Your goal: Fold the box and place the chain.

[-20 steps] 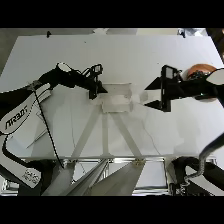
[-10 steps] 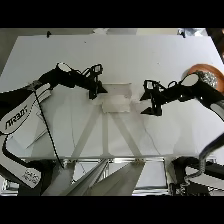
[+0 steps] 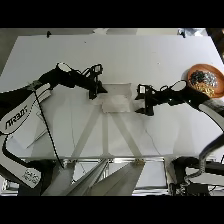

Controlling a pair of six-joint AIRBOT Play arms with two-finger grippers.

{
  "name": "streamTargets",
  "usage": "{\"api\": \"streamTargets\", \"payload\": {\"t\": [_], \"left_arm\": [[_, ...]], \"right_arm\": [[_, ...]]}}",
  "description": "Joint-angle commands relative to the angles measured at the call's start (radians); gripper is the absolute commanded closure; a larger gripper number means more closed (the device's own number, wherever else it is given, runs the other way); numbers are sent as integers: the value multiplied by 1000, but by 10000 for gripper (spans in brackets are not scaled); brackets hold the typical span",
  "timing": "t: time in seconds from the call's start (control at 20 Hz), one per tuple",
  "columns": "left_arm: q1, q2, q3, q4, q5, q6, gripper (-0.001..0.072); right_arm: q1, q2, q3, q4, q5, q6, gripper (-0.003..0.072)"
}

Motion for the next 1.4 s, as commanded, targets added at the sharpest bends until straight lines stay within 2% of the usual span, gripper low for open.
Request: {"api": "streamTargets", "payload": {"t": [0.0, 0.35, 0.8, 1.0, 1.2, 1.35], "left_arm": [[0, 0, 0, 0, 0, 0, 695], [0, 0, 1, 0, 0, 0, 695], [0, 0, 0, 0, 0, 0, 695], [0, 0, 1, 0, 0, 0, 695], [0, 0, 0, 0, 0, 0, 695], [0, 0, 0, 0, 0, 0, 695]], "right_arm": [[23, -33, -7, 94, -40, -35, -4], [36, -38, -7, 154, -79, -24, -4], [36, -4, -6, 147, -126, 219, -4], [36, 13, -1, 159, -179, 208, -4], [36, 13, 0, 169, -199, 100, -4], [2, 11, 2, 267, -157, -2, -4]]}}
